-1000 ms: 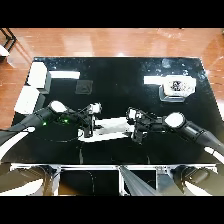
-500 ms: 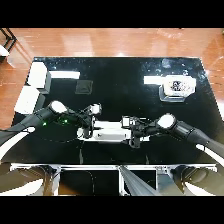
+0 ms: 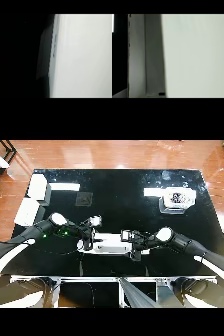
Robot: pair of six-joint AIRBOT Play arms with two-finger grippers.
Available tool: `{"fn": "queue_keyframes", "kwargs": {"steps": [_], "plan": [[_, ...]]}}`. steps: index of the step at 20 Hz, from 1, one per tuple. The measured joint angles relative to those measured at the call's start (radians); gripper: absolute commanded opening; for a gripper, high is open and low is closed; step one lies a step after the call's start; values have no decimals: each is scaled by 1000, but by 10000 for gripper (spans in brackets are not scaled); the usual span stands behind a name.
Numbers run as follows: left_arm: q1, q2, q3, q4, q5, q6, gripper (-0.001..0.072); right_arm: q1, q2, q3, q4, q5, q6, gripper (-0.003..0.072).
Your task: Fold the box and place the chain.
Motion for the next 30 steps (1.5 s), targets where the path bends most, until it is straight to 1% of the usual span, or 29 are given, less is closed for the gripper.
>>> {"fn": "queue_keyframes", "kwargs": {"steps": [17, 30], "plan": [[0, 0, 0, 0, 1, 0, 20, 0, -23, 0, -2, -18, 2, 701], [0, 0, 0, 0, 2, 0, 20, 1, -23, 0, -50, -5, 36, 701]]}}
